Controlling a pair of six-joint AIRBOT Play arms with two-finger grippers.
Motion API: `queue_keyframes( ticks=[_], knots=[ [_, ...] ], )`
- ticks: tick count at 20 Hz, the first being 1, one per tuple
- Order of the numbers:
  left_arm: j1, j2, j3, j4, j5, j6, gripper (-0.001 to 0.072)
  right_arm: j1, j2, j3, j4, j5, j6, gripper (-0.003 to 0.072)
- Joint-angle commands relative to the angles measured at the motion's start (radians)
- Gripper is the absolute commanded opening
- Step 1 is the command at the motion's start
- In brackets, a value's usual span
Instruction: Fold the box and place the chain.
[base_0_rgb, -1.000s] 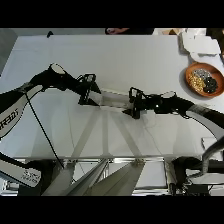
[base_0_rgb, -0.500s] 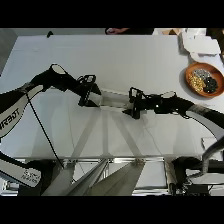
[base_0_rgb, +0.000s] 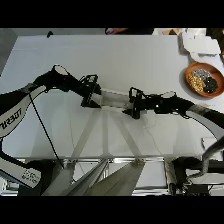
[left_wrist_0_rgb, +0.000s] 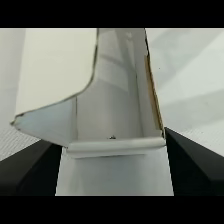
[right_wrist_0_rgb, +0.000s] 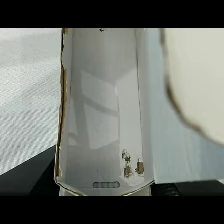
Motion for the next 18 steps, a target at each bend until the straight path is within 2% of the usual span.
queue_keyframes(
  ticks=[1, 5, 13, 14, 16, 17, 18],
  knots=[
    [-0.010, -0.021, 0.000, -0.002, 0.035, -0.003, 0.0702, 0.000, 0.000, 0.000, 0.000, 0.000, 0.000, 0.0453],
    [-0.024, -0.032, 0.000, -0.002, 0.105, -0.002, 0.0701, 0.000, 0.000, 0.000, 0.000, 0.000, 0.000, 0.0453],
    [-0.040, -0.049, 0.000, 0.005, 0.097, -0.002, 0.0698, 0.000, 0.000, 0.000, 0.000, 0.000, 0.000, 0.0453],
    [-0.040, -0.049, 0.000, 0.005, 0.090, -0.002, 0.0645, 0.000, 0.000, 0.000, 0.000, 0.000, 0.000, 0.0453],
    [-0.041, -0.049, 0.000, 0.005, 0.066, -0.002, 0.0345, 0.000, 0.000, 0.000, 0.000, 0.000, 0.000, 0.0453],
    [-0.044, -0.049, 0.000, 0.006, 0.052, -0.002, 0.0257, 0.000, 0.000, 0.000, 0.000, 0.000, 0.000, 0.0453],
    [-0.047, -0.050, 0.000, 0.005, 0.042, -0.002, 0.0257, 0.000, 0.000, 0.000, 0.000, 0.000, 0.000, 0.0453]
  ],
)
